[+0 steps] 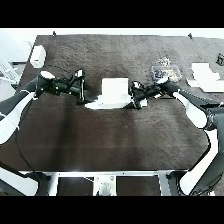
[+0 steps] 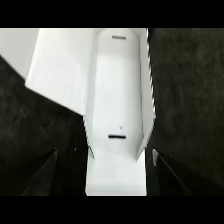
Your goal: Fold the box and place the chain.
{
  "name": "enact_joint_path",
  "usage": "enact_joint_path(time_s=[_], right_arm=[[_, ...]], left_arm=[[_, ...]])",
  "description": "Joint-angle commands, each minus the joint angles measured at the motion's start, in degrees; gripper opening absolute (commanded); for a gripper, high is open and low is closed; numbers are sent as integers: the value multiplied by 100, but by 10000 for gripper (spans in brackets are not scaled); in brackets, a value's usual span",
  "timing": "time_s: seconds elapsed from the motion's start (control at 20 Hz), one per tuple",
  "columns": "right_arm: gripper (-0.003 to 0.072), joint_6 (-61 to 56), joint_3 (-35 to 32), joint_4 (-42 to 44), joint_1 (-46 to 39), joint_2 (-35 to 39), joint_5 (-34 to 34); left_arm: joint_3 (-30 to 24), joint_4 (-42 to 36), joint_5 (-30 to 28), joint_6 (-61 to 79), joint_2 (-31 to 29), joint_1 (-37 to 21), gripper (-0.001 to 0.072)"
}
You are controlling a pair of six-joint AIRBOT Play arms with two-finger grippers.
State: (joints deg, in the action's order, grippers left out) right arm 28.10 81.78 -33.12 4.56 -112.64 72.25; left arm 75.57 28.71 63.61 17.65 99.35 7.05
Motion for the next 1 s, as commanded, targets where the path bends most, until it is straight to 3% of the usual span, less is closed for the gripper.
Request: enact_joint_path(time_s=[0.0,0.15,0.55,0.95], right_arm=[[591,-4,0,2,2,-2,2],[591,-4,0,2,2,-2,2],[590,-4,0,2,2,-2,2],[591,-4,0,2,2,-2,2]], left_arm=[[7,931,-243,-393,-7,223,712],[2,1532,-765,-566,-7,560,713],[2,1196,-1062,-566,0,616,713],[57,1078,-708,-564,243,616,713]])
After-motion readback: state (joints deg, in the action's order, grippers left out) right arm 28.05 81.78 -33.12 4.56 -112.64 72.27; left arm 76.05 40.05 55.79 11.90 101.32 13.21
